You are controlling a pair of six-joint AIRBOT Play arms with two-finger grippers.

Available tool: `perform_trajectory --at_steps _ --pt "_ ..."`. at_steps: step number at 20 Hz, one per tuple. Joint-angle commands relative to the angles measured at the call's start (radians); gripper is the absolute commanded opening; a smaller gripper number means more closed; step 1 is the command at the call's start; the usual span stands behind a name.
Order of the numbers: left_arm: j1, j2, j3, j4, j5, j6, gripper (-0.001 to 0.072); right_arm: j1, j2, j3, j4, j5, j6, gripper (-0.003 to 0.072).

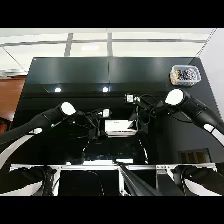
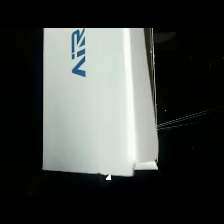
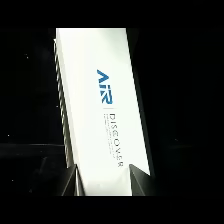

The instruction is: Fold the box and place the chain.

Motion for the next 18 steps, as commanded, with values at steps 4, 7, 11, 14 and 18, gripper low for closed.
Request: perform_trajectory --at_steps 4,7,11,14,18 --pt "0.0 0.0 0.001 0.0 0.0 0.0 0.0324 0.001 0.011 -0.001 -0.04 0.015 0.037 0.0354" --pt "0.0 0.0 0.001 0.0 0.0 0.0 0.0324 0.001 0.011 -0.001 -0.04 0.013 0.037 0.0229" --pt "0.0 0.0 0.001 0.0 0.0 0.0 0.0324 0.001 0.011 -0.001 -0.04 0.019 0.037 0.0229" --pt "0.0 0.0 0.001 0.0 0.0 0.0 0.0324 0.001 0.011 -0.001 -0.047 0.026 0.037 0.0254" --pt "0.0 0.0 0.001 0.0 0.0 0.0 0.0324 0.001 0.011 -0.001 -0.061 0.026 0.038 0.0261"
